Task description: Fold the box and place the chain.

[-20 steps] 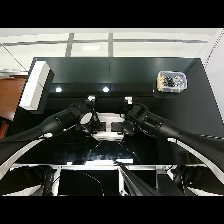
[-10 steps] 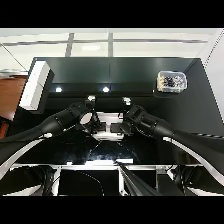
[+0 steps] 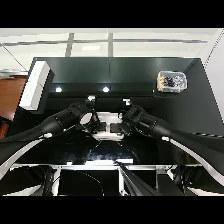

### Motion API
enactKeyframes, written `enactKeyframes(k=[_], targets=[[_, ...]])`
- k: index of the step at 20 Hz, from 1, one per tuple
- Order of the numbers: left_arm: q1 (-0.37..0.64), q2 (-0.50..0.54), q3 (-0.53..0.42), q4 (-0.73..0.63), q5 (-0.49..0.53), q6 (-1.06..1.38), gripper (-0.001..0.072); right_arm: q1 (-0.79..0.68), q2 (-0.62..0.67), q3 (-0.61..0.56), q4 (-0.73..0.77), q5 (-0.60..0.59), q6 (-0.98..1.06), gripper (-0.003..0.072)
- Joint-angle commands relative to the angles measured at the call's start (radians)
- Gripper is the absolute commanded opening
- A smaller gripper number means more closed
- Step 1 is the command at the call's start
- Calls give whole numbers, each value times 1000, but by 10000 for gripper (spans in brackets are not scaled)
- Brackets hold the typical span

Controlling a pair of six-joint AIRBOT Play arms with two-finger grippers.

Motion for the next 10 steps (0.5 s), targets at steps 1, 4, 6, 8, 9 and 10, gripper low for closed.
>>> enactKeyframes(k=[1, 4, 6, 8, 9, 10], targets=[[0, 0, 0, -4, 2, 1, 29, 1, -1, 0, -3, -4, 0, 119], [0, 0, 0, -20, 5, 1, 29, 1, -1, 0, -3, -4, 29, 31], [0, 0, 0, -20, 6, 1, 30, 1, -1, 0, -3, -5, 37, 32], [0, 0, 0, -20, 6, 1, 29, 1, -1, 0, -3, -5, 37, 31], [0, 0, 0, -20, 5, 1, 30, 1, -1, 0, 4, -4, 37, 32], [0, 0, 0, -20, 5, 1, 29, 1, -1, 0, 5, -5, 37, 34]])
